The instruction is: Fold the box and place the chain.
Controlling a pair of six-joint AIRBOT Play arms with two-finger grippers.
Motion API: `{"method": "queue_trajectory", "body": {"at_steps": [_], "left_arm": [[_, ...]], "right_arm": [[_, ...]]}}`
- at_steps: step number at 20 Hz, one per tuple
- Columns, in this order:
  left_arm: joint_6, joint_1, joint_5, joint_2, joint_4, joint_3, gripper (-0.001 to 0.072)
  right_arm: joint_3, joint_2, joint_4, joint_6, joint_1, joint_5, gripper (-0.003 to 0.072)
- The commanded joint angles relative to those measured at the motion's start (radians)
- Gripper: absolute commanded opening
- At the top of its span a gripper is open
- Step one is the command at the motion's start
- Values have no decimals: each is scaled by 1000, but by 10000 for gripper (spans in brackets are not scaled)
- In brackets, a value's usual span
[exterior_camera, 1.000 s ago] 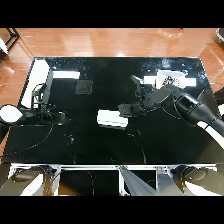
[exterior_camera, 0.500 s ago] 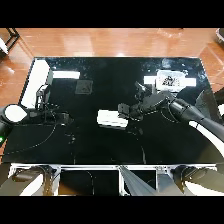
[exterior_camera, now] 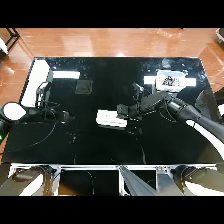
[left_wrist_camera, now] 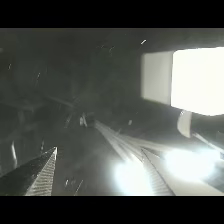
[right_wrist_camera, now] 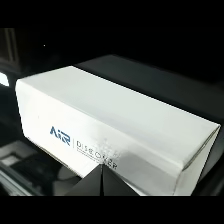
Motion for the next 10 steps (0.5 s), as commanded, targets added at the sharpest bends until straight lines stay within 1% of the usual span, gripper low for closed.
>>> {"method": "queue_trajectory", "body": {"at_steps": [1,2,3,6,8,10], "left_arm": [[95,-22,-23,-69,-26,124,626],[147,-42,-40,-118,-30,183,626],[233,-72,-73,-182,-30,259,626],[469,-184,-190,-369,-29,468,625],[660,-266,-192,-458,-24,556,629],[827,-336,-142,-519,-19,601,642]], "right_arm": [[24,103,28,-44,-16,-60,17],[24,143,12,-52,-35,-87,17],[24,181,-35,-53,-66,-127,17],[13,263,-217,-43,-182,-226,17],[-10,294,-344,-24,-256,-267,17],[-27,299,-423,-22,-309,-307,17]]}}
